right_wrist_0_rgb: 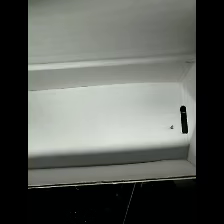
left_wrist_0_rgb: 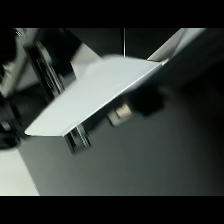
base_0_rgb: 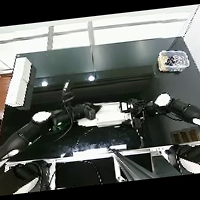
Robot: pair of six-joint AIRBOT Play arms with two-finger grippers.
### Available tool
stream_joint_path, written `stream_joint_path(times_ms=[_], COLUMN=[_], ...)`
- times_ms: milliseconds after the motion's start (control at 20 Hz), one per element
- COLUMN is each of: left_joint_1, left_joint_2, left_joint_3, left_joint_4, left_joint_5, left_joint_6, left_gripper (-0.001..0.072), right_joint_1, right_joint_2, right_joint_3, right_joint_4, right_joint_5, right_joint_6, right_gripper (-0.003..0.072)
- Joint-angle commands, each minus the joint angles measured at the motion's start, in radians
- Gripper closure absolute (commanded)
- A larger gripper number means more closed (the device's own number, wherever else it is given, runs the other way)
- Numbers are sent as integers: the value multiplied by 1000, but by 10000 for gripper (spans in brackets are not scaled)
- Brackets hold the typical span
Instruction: Fold the box and place the chain.
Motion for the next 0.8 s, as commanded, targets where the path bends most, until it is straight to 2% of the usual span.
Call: stream_joint_path(times_ms=[0,100,200,350,550,650,750], left_joint_1=[-7,-7,-7,-7,-7,-6,-7], left_joint_2=[-70,-103,-144,-195,-235,-237,-241], left_joint_3=[76,100,115,127,128,128,128], left_joint_4=[-45,35,89,105,124,201,339], left_joint_5=[173,194,129,29,13,17,-3], left_joint_6=[156,114,81,76,75,35,-57], left_gripper=[682,682,682,682,682,682,682], right_joint_1=[1,1,1,1,1,1,1], right_joint_2=[-1,-1,-1,-1,-1,-1,-1], right_joint_3=[0,0,0,0,0,0,0], right_joint_4=[0,0,0,0,0,0,0], right_joint_5=[0,0,0,0,0,0,0], right_joint_6=[-1,0,0,0,0,0,0], right_gripper=[247,247,247,247,247,247,247])
